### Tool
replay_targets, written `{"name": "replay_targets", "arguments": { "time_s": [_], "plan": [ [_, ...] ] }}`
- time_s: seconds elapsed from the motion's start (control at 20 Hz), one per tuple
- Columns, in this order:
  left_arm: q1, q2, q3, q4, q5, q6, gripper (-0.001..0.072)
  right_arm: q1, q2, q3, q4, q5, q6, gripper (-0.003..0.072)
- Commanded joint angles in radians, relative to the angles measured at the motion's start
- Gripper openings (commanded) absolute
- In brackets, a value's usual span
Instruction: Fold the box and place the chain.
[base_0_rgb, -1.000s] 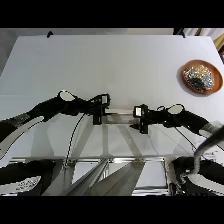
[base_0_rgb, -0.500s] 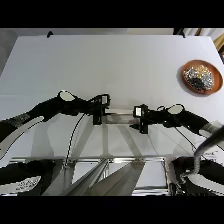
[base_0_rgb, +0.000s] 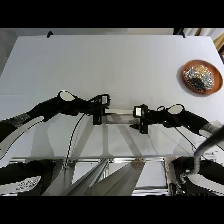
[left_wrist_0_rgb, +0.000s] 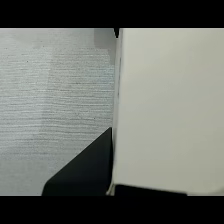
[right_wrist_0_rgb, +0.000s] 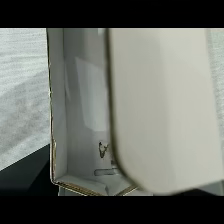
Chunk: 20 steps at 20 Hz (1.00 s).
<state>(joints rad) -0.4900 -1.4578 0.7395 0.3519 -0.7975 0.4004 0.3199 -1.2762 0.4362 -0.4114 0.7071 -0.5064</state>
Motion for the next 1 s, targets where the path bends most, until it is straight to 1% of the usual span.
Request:
{"name": "replay_targets", "arguments": {
  "time_s": [0.0, 0.05, 0.1, 0.15, 0.25, 0.3, 0.35, 0.4, 0.5, 0.6, 0.7, 0.8, 0.85, 0.9, 0.95],
  "plan": [
    [0.001, 0.004, 0.000, 0.000, 0.001, 0.000, 0.0022, 0.000, 0.001, 0.000, 0.000, 0.000, 0.000, 0.0399],
    [0.001, 0.008, 0.000, 0.001, 0.002, 0.000, 0.0104, 0.000, 0.001, 0.000, 0.000, 0.000, 0.000, 0.0399],
    [0.003, 0.015, 0.000, 0.001, 0.002, 0.000, 0.0234, 0.000, 0.001, 0.000, 0.000, 0.000, 0.000, 0.0399],
    [0.004, 0.024, 0.000, 0.000, 0.002, 0.000, 0.0308, 0.000, 0.001, 0.000, 0.000, 0.001, 0.000, 0.0399],
    [0.004, 0.045, 0.000, 0.004, 0.009, 0.000, 0.0399, 0.000, 0.001, 0.000, 0.000, 0.001, 0.000, 0.0399],
    [0.004, 0.056, 0.000, 0.005, 0.015, 0.000, 0.0480, 0.000, 0.001, 0.000, 0.000, 0.001, 0.000, 0.0399],
    [0.004, 0.067, 0.000, 0.008, 0.024, -0.001, 0.0543, 0.000, 0.001, 0.000, 0.000, 0.001, 0.000, 0.0399],
    [0.005, 0.081, 0.000, 0.016, 0.026, -0.001, 0.0577, 0.000, 0.001, 0.000, 0.000, 0.001, 0.000, 0.0399],
    [0.005, 0.118, 0.000, 0.085, 0.027, -0.032, 0.0577, 0.000, 0.001, 0.000, 0.000, 0.001, 0.000, 0.0399],
    [0.005, 0.171, 0.000, 0.205, 0.027, -0.143, 0.0576, 0.000, 0.001, 0.000, 0.000, 0.001, 0.000, 0.0399],
    [0.005, 0.253, 0.000, 0.357, 0.020, -0.307, 0.0575, 0.000, 0.001, 0.000, 0.000, 0.001, 0.000, 0.0399],
    [0.005, 0.351, 0.000, 0.442, -0.008, -0.432, 0.0574, 0.000, 0.001, 0.000, 0.000, 0.001, 0.000, 0.0399],
    [0.004, 0.398, 0.000, 0.446, -0.020, -0.462, 0.0531, 0.000, 0.001, 0.000, 0.000, 0.001, 0.000, 0.0399],
    [-0.002, 0.444, 0.000, 0.442, -0.035, -0.497, 0.0361, 0.000, 0.001, 0.000, 0.000, 0.001, 0.000, 0.0399],
    [-0.011, 0.480, 0.000, 0.442, -0.058, -0.518, 0.0170, 0.000, 0.001, 0.000, 0.000, 0.001, 0.000, 0.0399]
  ]
}}
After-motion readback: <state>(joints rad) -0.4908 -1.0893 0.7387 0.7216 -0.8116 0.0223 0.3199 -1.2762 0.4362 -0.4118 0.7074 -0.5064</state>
